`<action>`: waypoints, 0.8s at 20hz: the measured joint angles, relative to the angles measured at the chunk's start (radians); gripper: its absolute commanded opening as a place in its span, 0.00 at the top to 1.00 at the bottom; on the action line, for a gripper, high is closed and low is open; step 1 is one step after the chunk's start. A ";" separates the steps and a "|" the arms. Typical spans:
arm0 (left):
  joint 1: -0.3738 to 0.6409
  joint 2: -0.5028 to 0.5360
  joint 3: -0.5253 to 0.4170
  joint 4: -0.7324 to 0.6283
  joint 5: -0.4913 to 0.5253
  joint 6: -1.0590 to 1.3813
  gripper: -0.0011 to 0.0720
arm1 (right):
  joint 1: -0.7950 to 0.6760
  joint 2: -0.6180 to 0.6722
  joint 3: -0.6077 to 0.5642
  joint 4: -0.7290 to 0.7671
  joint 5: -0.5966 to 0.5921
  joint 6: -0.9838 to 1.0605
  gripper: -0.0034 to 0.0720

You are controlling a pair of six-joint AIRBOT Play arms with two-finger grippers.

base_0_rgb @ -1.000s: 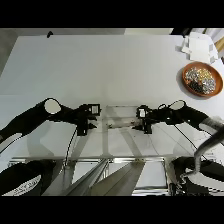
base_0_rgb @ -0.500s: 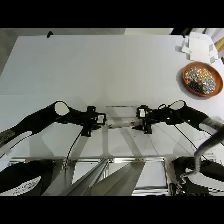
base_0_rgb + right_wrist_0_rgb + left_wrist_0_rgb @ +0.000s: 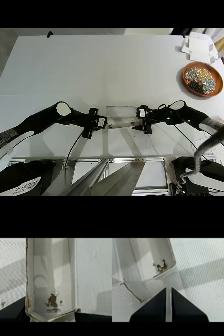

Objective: Fold the box and place the chain.

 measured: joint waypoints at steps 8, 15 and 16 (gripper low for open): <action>0.064 0.014 0.000 0.037 0.018 -0.108 0.83 | 0.000 0.000 0.000 0.000 0.000 0.000 0.29; 0.026 -0.003 0.000 -0.020 0.040 -0.013 0.83 | 0.000 0.000 0.000 0.000 0.000 0.000 0.29; 0.018 -0.005 0.000 -0.023 0.040 -0.004 0.83 | 0.000 0.000 0.000 0.000 0.000 0.000 0.29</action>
